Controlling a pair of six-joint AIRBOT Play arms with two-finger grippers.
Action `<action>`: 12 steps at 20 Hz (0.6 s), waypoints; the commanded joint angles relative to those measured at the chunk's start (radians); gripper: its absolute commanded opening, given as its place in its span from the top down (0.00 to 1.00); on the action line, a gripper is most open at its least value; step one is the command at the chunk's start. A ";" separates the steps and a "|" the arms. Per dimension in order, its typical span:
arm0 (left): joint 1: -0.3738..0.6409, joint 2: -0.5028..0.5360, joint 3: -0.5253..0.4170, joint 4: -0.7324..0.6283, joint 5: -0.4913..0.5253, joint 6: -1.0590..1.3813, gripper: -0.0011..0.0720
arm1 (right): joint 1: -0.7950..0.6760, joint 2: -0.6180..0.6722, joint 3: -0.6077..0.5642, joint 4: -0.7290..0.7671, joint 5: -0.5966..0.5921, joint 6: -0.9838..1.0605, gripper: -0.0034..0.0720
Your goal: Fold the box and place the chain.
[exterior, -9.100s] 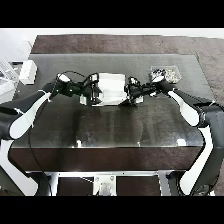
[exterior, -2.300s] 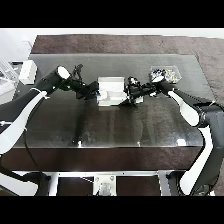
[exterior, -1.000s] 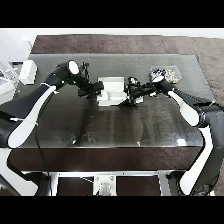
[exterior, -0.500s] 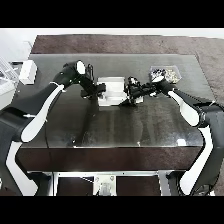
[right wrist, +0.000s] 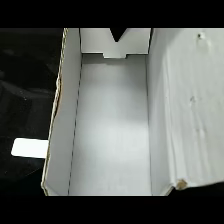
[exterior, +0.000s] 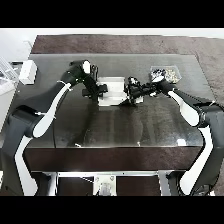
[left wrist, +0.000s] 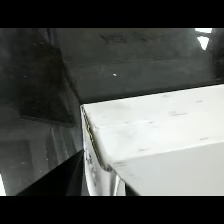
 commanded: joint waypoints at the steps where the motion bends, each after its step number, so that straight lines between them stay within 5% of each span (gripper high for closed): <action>1: -0.011 -0.018 0.030 0.052 -0.027 -0.005 0.58 | 0.001 0.000 0.000 0.000 0.000 0.000 0.18; 2: -0.011 -0.023 0.039 0.062 -0.029 -0.005 0.58 | 0.001 0.000 0.000 0.000 0.000 0.000 0.18; 4: -0.012 -0.042 0.073 0.062 -0.046 -0.005 0.79 | 0.001 0.000 0.000 0.000 0.000 0.000 0.18; 9: -0.034 -0.066 0.111 0.077 -0.065 -0.004 0.80 | 0.001 0.000 0.000 0.000 0.000 0.000 0.18; 12: -0.034 -0.066 0.111 0.081 -0.071 0.001 0.96 | 0.001 0.000 0.000 0.000 0.000 0.000 0.18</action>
